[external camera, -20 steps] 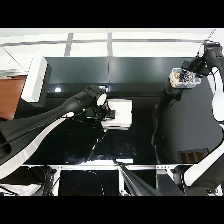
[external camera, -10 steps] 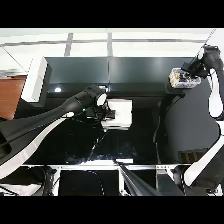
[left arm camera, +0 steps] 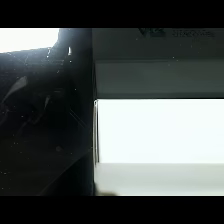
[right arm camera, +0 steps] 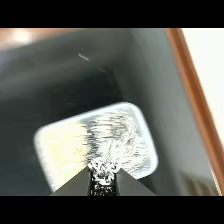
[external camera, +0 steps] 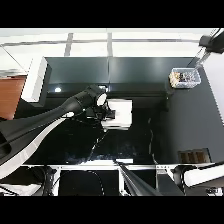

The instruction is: Fold the box and place the chain.

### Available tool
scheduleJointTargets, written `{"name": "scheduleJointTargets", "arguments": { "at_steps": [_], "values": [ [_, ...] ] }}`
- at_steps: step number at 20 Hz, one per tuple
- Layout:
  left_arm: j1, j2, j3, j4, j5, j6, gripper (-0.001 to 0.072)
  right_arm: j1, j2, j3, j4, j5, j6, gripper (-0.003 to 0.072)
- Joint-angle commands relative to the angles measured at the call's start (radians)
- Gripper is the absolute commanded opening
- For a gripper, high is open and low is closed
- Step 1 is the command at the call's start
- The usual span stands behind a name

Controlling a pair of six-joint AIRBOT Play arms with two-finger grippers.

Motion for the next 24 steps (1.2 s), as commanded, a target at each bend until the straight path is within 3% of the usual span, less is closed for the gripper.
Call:
{"name": "scheduleJointTargets", "arguments": {
  "at_steps": [1, 9, 16, 24],
  "values": [
    [0.001, 0.000, 0.001, 0.003, 0.010, 0.000, 0.0028, 0.017, 0.212, 0.000, 0.214, 0.055, -0.084, 0.0017],
    [0.001, 0.000, 0.001, 0.002, 0.010, 0.000, 0.0028, 0.098, 0.451, 0.000, 0.481, 0.126, -0.113, 0.0017],
    [0.001, 0.000, 0.001, 0.002, 0.009, 0.000, 0.0028, 0.196, 0.460, 0.000, 0.758, 0.112, -0.134, 0.0017],
    [0.001, 0.000, 0.001, 0.002, 0.006, 0.000, 0.0028, 0.346, 0.460, 0.000, 0.795, 0.074, -0.134, 0.0017]
  ]
}}
